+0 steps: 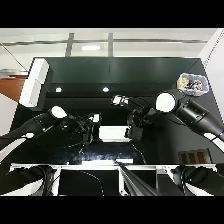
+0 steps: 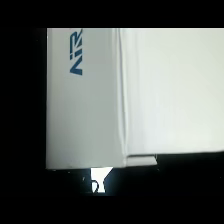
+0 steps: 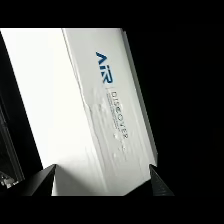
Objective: Fold the box and place the chain.
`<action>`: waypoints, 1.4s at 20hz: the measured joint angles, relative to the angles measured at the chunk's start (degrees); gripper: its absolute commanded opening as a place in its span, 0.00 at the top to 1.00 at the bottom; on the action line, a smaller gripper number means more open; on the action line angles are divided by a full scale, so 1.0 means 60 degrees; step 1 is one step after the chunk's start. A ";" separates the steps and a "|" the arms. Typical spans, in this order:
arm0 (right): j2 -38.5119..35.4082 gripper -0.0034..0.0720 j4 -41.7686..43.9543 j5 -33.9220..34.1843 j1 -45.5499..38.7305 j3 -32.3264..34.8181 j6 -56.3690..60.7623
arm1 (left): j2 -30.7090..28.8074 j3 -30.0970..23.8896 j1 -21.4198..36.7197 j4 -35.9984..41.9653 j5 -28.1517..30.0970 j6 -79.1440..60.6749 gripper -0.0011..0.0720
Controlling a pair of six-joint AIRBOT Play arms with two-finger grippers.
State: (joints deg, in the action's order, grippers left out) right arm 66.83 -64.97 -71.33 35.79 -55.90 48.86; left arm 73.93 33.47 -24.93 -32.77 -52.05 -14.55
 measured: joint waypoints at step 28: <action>-0.0029 0.02 -0.0291 -0.0579 0.0000 -0.0062 0.1253 | 0.0000 0.0000 0.0000 0.0004 0.0000 -0.0004 0.26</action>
State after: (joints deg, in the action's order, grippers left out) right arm 66.65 -66.72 -74.81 35.79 -56.27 56.38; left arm 73.93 33.47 -24.93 -32.75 -52.05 -14.57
